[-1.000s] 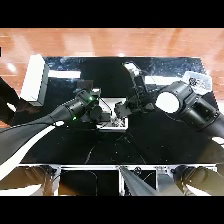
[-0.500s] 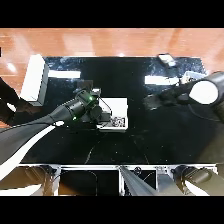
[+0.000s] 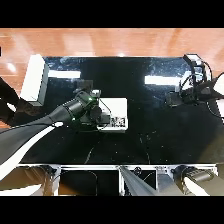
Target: Fold the box and place the chain.
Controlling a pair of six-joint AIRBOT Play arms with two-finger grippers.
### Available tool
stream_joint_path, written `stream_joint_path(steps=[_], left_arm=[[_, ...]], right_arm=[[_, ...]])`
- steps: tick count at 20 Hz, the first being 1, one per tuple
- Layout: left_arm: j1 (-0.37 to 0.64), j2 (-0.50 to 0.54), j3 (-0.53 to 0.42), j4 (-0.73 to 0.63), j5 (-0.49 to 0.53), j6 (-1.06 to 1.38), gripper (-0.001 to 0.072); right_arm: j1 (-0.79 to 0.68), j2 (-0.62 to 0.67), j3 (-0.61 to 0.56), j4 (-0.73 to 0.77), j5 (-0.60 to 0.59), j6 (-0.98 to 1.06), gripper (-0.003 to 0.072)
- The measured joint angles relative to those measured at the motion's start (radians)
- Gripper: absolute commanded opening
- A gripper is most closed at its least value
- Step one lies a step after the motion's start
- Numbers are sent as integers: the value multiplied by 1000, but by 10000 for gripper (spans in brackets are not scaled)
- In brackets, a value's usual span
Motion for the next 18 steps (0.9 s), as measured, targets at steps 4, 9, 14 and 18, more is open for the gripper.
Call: stream_joint_path(steps=[4,9,14,18], left_arm=[[4,21,29,-5,22,16,518],[39,83,79,-21,115,119,511],[126,200,68,-76,251,301,510],[277,378,-55,-55,296,404,511]], right_arm=[[-8,1,0,17,23,-5,555],[-5,-8,0,51,-69,-13,609],[68,-80,34,84,-199,-36,715],[113,-223,171,97,-239,-59,713]])
